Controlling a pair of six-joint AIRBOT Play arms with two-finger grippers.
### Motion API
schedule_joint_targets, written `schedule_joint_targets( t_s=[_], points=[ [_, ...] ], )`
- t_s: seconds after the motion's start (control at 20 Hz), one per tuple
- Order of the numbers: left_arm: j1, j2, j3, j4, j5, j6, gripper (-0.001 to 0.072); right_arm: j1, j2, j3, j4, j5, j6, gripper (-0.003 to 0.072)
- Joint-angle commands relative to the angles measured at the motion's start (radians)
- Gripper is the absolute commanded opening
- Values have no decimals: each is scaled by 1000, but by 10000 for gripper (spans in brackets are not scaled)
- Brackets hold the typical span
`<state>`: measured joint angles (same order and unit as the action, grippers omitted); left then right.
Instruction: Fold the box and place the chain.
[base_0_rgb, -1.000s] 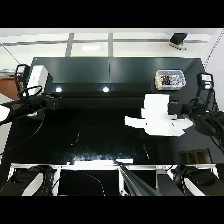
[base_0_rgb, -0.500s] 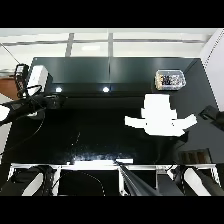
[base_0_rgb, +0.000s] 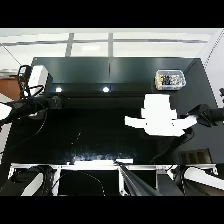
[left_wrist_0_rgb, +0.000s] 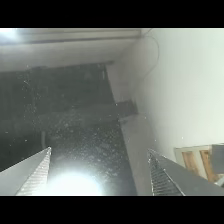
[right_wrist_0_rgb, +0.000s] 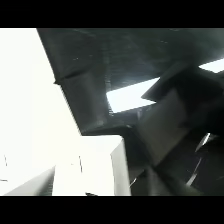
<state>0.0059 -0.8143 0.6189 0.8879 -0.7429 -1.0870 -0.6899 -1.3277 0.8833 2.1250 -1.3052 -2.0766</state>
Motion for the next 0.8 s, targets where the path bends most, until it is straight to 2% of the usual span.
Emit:
schedule_joint_targets(
  t_s=[0.0,0.05,0.1,0.15,0.2,0.4,0.5,0.65,0.75],
  points=[
    [0,-24,-1,-11,-2,2,705,65,-37,26,-70,-31,-24,441],
    [0,-34,-1,-11,-5,2,705,73,-37,26,-96,-35,-24,252],
    [0,-40,-1,-12,-13,2,705,74,-37,26,-96,-44,-25,123],
    [0,-46,-1,-13,-24,3,704,74,-35,26,-95,-47,-25,107],
    [0,-51,-1,-13,-25,6,705,75,-33,26,-87,-56,-26,22],
    [1,-53,0,-42,-6,5,678,119,-5,25,19,-154,-52,22],
    [0,-55,-1,-84,-3,4,680,195,37,2,78,-137,-52,22],
    [-31,-72,-1,-172,-47,5,682,367,164,-101,218,39,-52,21],
    [-71,-108,-1,-191,-100,-32,681,500,275,-178,238,170,-52,22]
  ],
)
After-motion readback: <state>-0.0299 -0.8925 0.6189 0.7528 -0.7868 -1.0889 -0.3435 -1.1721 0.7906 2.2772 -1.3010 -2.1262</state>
